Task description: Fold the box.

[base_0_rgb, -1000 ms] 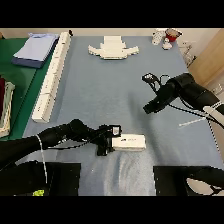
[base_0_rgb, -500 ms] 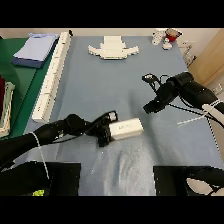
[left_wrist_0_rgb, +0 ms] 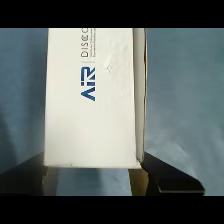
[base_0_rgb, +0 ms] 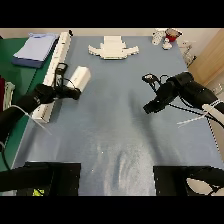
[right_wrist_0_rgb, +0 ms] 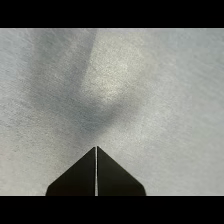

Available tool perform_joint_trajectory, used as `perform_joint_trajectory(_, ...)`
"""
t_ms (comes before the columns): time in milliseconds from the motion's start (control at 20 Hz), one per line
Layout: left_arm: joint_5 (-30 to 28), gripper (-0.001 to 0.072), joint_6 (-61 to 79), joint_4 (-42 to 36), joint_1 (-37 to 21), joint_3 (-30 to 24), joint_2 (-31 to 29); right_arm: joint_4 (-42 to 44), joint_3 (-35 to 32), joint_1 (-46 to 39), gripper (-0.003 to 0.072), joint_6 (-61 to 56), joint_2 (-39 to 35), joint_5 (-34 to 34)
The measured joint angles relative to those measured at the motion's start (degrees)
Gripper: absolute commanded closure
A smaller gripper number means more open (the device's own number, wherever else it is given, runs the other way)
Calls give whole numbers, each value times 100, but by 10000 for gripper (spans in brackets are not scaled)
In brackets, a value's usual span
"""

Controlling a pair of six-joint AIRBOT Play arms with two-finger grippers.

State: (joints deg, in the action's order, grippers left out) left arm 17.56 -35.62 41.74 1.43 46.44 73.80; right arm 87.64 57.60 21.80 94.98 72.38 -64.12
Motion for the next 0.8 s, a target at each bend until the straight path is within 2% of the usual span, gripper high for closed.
perform_joint_trajectory(150,20,181,-348,116,-481,741,664,0,0,0,681,0,0,0)
perform_joint_trajectory(400,306,182,-741,229,-723,1665,1558,0,0,0,681,0,0,-2)
perform_joint_trajectory(800,474,181,-1294,870,-782,2024,1910,0,0,0,681,0,0,-2)
